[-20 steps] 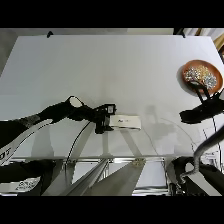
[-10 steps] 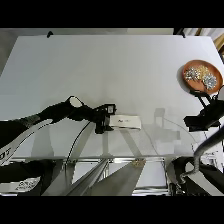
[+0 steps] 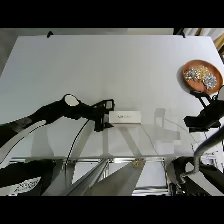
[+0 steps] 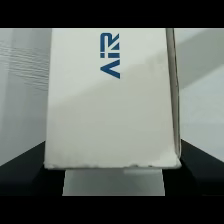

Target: Fold the box and place the chain.

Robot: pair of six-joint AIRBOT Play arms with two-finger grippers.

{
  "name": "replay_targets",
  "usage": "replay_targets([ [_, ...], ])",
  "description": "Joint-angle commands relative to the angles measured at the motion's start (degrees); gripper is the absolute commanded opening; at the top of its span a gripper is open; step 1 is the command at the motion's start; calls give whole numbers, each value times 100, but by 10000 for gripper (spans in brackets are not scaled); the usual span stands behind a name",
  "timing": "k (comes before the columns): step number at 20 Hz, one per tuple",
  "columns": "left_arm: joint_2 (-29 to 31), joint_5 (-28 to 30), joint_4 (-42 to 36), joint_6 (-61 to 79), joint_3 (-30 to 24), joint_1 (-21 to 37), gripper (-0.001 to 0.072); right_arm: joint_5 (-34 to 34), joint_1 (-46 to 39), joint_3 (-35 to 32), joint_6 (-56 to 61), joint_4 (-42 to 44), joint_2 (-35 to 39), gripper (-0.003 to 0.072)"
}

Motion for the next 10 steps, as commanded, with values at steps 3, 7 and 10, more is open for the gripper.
replay_targets([
  [3, 1261, 699, 920, -2031, 7, 1058, 3, 4, -2, 2, 4, 4, -4, 20],
  [7, 1969, 844, 2098, -3613, 4, 2743, 3, 4, -2, 2, 4, 2, -4, 20],
  [10, 2063, 807, 2500, -4555, 4, 4072, 3, 4, -2, 2, 4, 4, -4, 20],
])
